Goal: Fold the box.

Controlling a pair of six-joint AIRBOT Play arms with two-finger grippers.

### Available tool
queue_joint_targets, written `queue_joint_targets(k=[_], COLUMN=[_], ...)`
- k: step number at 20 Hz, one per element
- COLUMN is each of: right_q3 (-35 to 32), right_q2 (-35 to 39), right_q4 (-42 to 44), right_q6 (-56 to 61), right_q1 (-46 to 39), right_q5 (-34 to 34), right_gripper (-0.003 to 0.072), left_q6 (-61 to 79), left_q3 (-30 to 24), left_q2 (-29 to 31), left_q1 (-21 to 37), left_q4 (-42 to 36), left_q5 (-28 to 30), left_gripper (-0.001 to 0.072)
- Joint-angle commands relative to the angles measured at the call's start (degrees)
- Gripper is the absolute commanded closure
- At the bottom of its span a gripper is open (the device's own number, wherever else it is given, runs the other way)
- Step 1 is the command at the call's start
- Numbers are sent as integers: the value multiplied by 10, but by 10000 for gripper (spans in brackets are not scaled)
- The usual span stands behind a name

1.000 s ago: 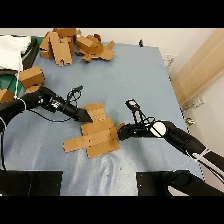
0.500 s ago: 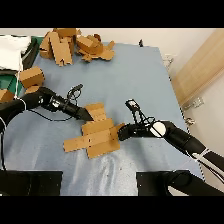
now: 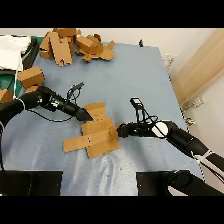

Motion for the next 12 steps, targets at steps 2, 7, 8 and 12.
queue_joint_targets(k=[2,7,8,12], right_q3=[1,18,28,71], right_q2=[21,24,27,67], right_q4=[-49,-119,-130,-176], right_q6=[90,159,169,206], right_q1=[0,-1,-2,-42], right_q5=[-3,-7,-7,12], right_gripper=[459,459,459,458], left_q6=[119,216,232,238], left_q3=[0,0,0,0], left_q2=[36,73,76,79], left_q1=[-3,-71,-86,-115], left_q4=[-52,-21,-14,53], left_q5=[7,76,79,54], left_gripper=[693,694,693,693])
